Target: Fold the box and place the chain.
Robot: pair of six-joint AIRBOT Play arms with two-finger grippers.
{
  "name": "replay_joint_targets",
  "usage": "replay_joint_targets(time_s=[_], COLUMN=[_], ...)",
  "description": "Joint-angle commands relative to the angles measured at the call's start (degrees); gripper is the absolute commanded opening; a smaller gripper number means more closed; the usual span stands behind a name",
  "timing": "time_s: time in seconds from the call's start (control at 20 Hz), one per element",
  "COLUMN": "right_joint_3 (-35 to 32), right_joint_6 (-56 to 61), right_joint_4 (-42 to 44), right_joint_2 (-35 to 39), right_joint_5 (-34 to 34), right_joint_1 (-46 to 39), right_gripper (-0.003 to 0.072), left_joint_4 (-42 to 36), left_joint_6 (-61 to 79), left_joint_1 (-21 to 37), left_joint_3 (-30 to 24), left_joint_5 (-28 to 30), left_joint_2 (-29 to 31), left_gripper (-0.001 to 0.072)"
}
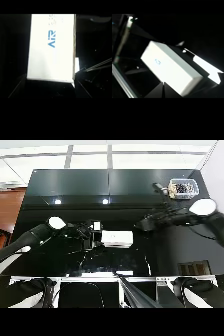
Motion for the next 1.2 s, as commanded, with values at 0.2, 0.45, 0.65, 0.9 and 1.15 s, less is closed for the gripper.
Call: replay_joint_targets(time_s=[0.2, 0.45, 0.65, 0.9, 1.15], right_joint_3=[0.39, 0.39, 0.39, 0.37, 0.37], right_joint_6=[4.13, 4.57, 4.55, 4.52, 4.52], right_joint_4=[-9.64, -9.29, -9.31, -9.73, -9.73], right_joint_2=[4.72, 4.72, 4.72, 4.72, 4.72], right_joint_5=[4.83, 2.40, 3.56, 3.72, 3.63], right_joint_1=[-10.10, -9.92, -9.92, -9.92, -9.92], right_gripper=[0.0016, 0.0016, 0.0016, 0.0016, 0.0016], left_joint_4=[-0.87, -0.96, 1.03, 4.26, 6.71], left_joint_6=[-9.27, -17.53, -20.72, -23.21, -24.35], left_joint_1=[-2.08, -9.16, -9.70, -9.94, -10.82], left_joint_3=[1.22, 11.78, 19.47, 19.65, 19.67], left_joint_5=[-2.40, 1.55, -6.84, -6.99, -7.13], left_joint_2=[8.96, -3.63, -12.26, -13.07, -13.07], left_gripper=[0.0716, 0.0716, 0.0717, 0.0717, 0.0717])
